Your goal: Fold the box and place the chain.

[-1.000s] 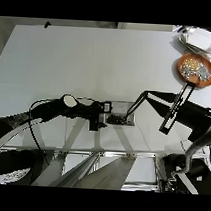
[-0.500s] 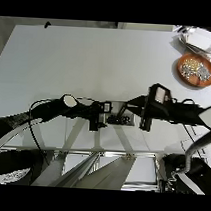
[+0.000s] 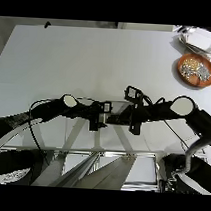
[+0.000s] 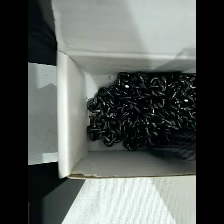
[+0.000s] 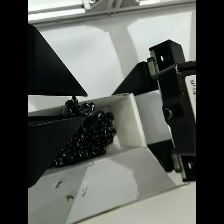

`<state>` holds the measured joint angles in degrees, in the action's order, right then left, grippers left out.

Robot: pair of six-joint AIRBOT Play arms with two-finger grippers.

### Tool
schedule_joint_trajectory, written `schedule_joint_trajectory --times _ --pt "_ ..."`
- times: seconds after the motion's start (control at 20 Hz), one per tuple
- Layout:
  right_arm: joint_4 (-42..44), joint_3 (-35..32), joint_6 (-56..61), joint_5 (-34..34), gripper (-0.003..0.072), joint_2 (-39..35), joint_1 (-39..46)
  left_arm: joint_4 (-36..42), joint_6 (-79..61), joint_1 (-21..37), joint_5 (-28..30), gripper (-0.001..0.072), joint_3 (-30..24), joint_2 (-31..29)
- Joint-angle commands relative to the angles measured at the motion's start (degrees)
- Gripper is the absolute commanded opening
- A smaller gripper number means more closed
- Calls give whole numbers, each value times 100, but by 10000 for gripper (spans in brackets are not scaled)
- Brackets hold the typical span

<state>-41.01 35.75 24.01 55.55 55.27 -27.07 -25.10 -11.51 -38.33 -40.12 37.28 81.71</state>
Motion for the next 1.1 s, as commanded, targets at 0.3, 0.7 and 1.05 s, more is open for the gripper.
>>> schedule_joint_trajectory --times 0.3,0.7,1.05 --pt "-407 68 1412 -369 174 332 111 0 -2 2 2 320 0 -2" --pt "-1193 1891 1464 511 210 345 455 0 -2 2 0 320 0 0" --pt "-1631 2330 1158 540 152 1237 839 0 -2 2 2 320 0 -2"
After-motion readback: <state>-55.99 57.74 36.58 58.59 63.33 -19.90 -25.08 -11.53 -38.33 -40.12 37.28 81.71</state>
